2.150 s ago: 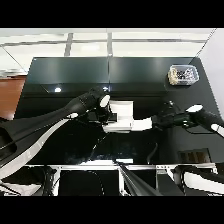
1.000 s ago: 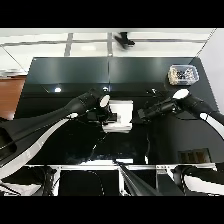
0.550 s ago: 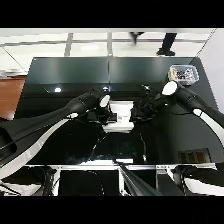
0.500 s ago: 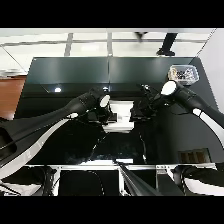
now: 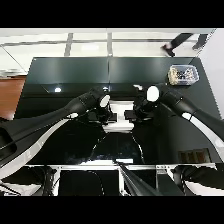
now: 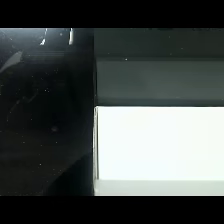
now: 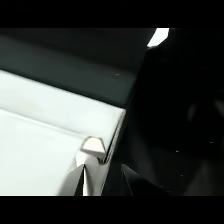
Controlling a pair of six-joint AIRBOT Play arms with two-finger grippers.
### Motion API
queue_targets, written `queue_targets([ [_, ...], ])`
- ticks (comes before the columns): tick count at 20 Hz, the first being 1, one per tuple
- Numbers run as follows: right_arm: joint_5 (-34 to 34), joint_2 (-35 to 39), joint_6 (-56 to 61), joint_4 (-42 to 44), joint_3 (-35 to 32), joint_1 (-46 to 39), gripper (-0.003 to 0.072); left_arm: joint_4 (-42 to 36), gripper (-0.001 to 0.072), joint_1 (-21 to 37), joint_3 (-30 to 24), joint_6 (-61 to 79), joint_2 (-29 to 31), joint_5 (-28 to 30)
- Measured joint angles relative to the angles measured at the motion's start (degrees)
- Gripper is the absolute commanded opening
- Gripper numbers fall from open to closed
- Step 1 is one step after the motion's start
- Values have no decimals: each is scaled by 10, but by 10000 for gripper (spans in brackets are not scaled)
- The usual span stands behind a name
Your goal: Fold the box and place the chain.
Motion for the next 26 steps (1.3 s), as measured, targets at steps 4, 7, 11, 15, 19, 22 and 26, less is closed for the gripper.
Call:
queue_targets([
  [4,-28,-6,104,-73,1,42,256,0,28,0,0,0,0,0],
  [7,-48,-15,162,-104,1,62,257,0,28,0,0,0,0,0],
  [11,-51,-30,201,-121,1,73,14,0,28,0,0,0,0,1],
  [15,-49,-35,214,-128,2,76,18,0,28,0,0,-2,0,-1],
  [19,-45,-37,218,-126,2,75,309,0,27,0,0,0,0,2],
  [22,-35,-37,219,-122,1,73,152,0,28,0,0,0,0,2],
  [26,-33,-37,219,-118,1,72,13,0,27,0,0,0,0,1],
])
